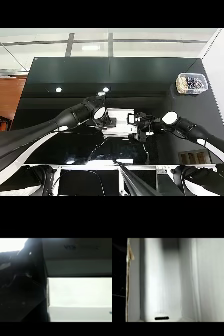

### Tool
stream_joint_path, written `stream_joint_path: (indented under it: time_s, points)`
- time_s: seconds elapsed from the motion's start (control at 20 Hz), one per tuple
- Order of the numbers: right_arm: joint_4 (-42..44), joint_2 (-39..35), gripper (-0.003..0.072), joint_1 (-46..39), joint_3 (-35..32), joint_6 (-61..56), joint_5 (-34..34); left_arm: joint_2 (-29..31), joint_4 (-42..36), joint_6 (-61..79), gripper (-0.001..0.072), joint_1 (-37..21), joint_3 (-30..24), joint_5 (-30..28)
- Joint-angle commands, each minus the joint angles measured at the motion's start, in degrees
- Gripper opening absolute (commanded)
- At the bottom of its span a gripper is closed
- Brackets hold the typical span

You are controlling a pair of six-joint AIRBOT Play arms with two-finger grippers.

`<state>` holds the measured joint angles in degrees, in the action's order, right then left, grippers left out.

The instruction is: Fold the box and place the chain.

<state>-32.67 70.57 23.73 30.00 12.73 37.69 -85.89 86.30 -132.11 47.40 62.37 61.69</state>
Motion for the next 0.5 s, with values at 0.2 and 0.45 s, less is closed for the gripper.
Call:
stream_joint_path:
  time_s: [0.2,0.45]
  points:
    - [-12.55,-7.28,0.0720,-0.04,0.00,-7.08,2.64,0.02,1.92,3.28,0.0027,-0.02,0.02,2.64]
    - [-10.99,-8.00,0.0611,-0.02,-0.02,-7.41,3.21,0.02,1.88,3.26,0.0027,0.00,0.02,2.45]
